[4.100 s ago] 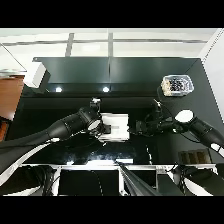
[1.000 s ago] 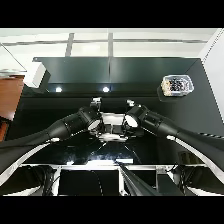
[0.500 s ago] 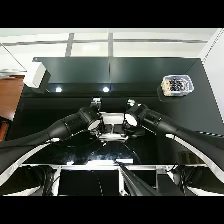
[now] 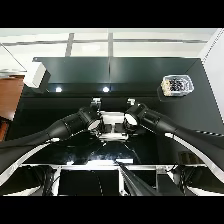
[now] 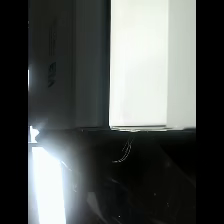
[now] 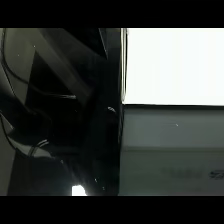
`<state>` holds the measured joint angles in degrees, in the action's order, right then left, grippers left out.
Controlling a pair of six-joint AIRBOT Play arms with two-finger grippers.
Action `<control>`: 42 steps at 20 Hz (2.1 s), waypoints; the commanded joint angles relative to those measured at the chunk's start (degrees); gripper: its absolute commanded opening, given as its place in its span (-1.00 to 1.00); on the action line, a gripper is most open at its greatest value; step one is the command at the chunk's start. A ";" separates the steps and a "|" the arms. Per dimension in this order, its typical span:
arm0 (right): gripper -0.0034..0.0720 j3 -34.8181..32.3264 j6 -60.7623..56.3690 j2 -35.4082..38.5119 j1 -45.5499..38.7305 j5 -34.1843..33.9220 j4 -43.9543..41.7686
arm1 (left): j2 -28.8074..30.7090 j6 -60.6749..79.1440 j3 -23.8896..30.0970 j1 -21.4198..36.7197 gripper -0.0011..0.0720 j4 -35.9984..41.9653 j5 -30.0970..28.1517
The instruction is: Fold the box and place the chain.
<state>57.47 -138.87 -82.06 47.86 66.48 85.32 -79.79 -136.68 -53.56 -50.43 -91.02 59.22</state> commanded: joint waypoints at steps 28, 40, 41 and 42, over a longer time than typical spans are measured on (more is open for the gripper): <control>-0.81 0.07 0.00 -1.70 0.04 -1.16 0.22 | -0.02 0.02 0.00 0.00 -0.88 -0.02 0.02; -0.07 0.20 0.00 -1.64 0.02 0.26 0.50 | -0.02 0.02 0.00 -0.02 -0.88 0.00 0.00; -0.07 0.28 0.02 -1.64 0.02 0.44 0.55 | -0.02 0.02 0.00 -0.02 -0.88 0.00 0.00; -0.06 0.35 0.02 -1.60 0.02 0.44 0.50 | -0.02 0.02 0.00 -0.02 -0.88 0.00 0.00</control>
<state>57.67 -138.87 -83.74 47.86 66.32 85.78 -79.79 -136.68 -53.56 -50.43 -91.02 59.42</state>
